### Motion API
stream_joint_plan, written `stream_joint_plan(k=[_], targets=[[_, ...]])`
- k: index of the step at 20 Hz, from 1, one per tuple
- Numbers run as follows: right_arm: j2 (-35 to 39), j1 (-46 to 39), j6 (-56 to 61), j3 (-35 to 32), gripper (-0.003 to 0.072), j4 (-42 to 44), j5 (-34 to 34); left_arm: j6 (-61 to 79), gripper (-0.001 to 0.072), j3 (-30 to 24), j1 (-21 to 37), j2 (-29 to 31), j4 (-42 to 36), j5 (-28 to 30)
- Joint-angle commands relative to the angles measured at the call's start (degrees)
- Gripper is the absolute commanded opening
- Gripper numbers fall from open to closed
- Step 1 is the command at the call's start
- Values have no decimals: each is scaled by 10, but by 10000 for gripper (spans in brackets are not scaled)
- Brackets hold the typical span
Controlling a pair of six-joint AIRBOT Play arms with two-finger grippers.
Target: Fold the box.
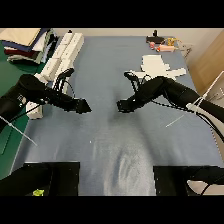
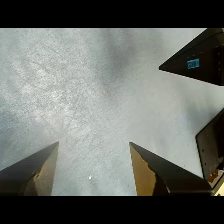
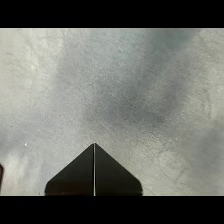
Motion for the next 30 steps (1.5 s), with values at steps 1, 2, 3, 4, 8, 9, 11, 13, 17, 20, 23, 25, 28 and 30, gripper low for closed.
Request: stream_joint_plan(k=[1, 2, 3, 4, 8, 9, 11, 13, 17, 20, 23, 25, 28, 30], targets=[[0, 0, 0, 0, 4, 0, 0, 0, 691, 0, 0, 0, 0, 0], [0, 0, 0, 0, 4, 0, 0, 0, 691, 0, 0, 0, 0, 0], [0, 0, 0, 0, 4, 0, 0, 0, 691, 0, 0, 0, 0, 0], [0, 0, 0, 0, 3, 0, 0, 0, 691, 0, 0, 0, 0, 0], [0, 0, 0, 0, 4, 0, 0, 0, 691, 0, 0, 0, 0, 0], [0, 0, 0, 0, 4, 0, 0, 0, 691, 0, 0, 0, 0, 0], [0, 0, 0, 0, 4, 0, 0, 0, 691, 0, 0, 0, 0, 0], [0, 0, 0, 0, 4, 1, 25, 0, 691, 0, 0, 0, 0, 0], [-1, 0, 27, 1, 4, 34, 54, 0, 691, 0, 0, 0, 0, 0], [-2, -43, 127, 34, 6, -50, 78, 0, 691, 0, 0, 0, 0, 0], [-29, -204, 199, 146, 231, -123, -1, 0, 691, 0, 0, 0, 0, 0], [-66, -320, 172, 226, 416, -123, -12, 0, 691, 0, 0, 0, 0, 0], [-165, -459, 124, 340, 445, -106, -7, 0, 691, 0, 0, 0, 0, 0], [-234, -518, 95, 391, 445, -50, -1, 0, 691, 0, 0, 0, 0, 0]])
